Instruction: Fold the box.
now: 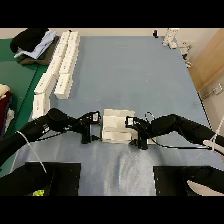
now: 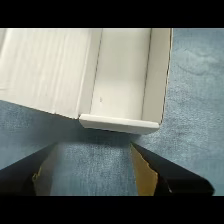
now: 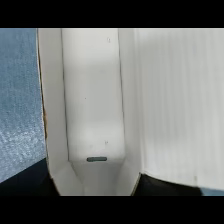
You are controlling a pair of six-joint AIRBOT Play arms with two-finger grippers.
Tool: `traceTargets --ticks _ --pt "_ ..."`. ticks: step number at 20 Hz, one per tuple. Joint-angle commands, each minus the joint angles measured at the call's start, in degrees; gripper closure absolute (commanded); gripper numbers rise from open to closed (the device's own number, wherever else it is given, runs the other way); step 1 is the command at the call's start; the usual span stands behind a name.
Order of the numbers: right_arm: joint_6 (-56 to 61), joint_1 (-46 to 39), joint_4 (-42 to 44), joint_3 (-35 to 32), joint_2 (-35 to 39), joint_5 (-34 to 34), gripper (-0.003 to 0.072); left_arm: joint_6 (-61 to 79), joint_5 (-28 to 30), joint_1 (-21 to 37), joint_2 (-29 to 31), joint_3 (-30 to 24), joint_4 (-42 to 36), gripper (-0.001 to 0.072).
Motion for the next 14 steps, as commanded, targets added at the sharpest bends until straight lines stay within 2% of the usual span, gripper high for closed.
traceTargets --ticks 1,5,14 --pt "0.0 0.0 0.0 0.0 0.0 0.0 0.0165 2.0 -1.9 0.0 -0.3 0.0 0.0 0.0018" --pt "0.0 0.0 0.0 0.0 0.0 0.0 0.0165 5.7 -3.7 -0.1 -0.4 0.0 -4.2 0.0018" --pt "0.0 0.0 0.0 0.0 0.0 0.0 0.0165 8.6 -4.7 -1.8 -2.5 0.0 -7.1 0.0018"
